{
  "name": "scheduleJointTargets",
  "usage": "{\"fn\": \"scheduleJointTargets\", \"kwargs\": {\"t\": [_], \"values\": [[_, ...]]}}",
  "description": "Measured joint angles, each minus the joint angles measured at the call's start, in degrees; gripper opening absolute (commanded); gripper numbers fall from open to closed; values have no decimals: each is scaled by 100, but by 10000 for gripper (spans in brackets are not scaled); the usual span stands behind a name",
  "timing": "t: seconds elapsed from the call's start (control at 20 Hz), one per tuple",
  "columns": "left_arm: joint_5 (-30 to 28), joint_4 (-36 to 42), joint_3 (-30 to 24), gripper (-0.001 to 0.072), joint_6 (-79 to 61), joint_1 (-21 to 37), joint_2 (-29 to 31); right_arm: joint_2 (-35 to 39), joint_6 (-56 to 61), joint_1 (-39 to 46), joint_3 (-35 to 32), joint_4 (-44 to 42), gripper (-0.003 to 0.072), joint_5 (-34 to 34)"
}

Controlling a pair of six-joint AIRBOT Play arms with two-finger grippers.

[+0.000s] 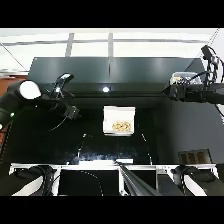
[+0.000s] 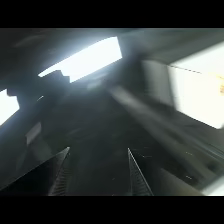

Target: Fold the box and place the chain.

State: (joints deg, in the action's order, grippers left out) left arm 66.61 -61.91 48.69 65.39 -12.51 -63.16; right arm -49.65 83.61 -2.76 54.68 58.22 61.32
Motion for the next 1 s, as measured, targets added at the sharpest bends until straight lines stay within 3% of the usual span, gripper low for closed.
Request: {"fn": "scheduleJointTargets", "kwargs": {"t": [0.05,0.2,0.35,0.65,1.0], "values": [[-37,625,-264,709,-1051,181,44,0,0,0,0,22,336,-17],[-378,1937,-844,709,-4498,319,-57,0,17,0,0,109,336,-57],[-726,2317,-925,709,-6492,31,-446,0,17,0,0,177,336,-92],[-1049,2468,-802,708,-7912,-599,-1259,0,17,0,0,221,336,-153],[-1436,2815,-763,707,-8352,-1062,-1665,0,17,0,0,234,336,-205]]}}
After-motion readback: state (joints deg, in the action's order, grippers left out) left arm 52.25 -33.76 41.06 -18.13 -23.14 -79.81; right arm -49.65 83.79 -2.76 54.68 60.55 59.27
